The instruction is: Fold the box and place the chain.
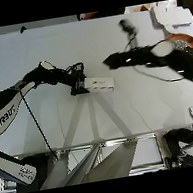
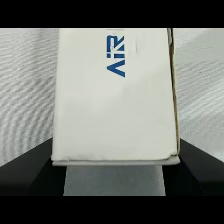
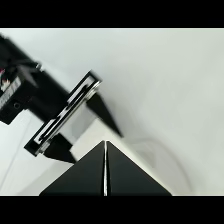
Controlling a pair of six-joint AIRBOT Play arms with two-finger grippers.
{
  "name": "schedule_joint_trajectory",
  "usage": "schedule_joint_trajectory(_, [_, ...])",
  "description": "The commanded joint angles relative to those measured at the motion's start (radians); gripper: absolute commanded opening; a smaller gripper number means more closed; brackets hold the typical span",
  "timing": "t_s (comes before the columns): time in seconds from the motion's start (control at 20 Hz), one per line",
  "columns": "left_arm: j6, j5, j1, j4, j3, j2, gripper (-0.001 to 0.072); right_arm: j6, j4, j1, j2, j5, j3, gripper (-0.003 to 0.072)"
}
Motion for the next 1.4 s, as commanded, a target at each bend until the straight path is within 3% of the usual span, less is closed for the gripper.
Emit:
schedule_joint_trajectory(0.0, [0.001, 0.0, 0.0, 0.001, 0.0, 0.0, 0.0258, 0.077, -0.222, -0.172, 0.174, 0.189, 0.0, 0.0009])
schedule_joint_trajectory(0.3, [0.001, 0.0, 0.0, 0.001, 0.0, 0.0, 0.0258, 0.201, -0.691, -0.384, 0.269, 0.558, 0.0, 0.0009])
schedule_joint_trajectory(0.4, [0.001, 0.0, 0.0, 0.001, 0.001, 0.0, 0.0258, 0.258, -0.852, -0.44, 0.269, 0.576, 0.0, 0.0009])
schedule_joint_trajectory(0.5, [0.001, 0.0, 0.0, 0.001, 0.0, 0.0, 0.0258, 0.354, -0.935, -0.505, 0.269, 0.512, 0.0, 0.0009])
schedule_joint_trajectory(0.7, [0.001, 0.0, 0.0, 0.001, 0.0, 0.0, 0.0258, 0.404, -0.939, -0.618, 0.269, 0.41, 0.0, 0.0009])
schedule_joint_trajectory(1.05, [-0.001, 0.0, 0.0, 0.0, 0.0, 0.0, 0.0248, 0.404, -0.915, -0.636, 0.269, 0.41, 0.0, 0.0009])
schedule_joint_trajectory(1.15, [-0.001, -0.017, 0.0, 0.001, 0.001, 0.001, 0.0012, 0.404, -0.912, -0.636, 0.269, 0.41, 0.0, 0.0009])
schedule_joint_trajectory(1.35, [-0.021, -0.062, -0.001, 0.019, 0.001, 0.065, 0.0006, 0.404, -0.91, -0.636, 0.269, 0.41, 0.0, 0.0009])
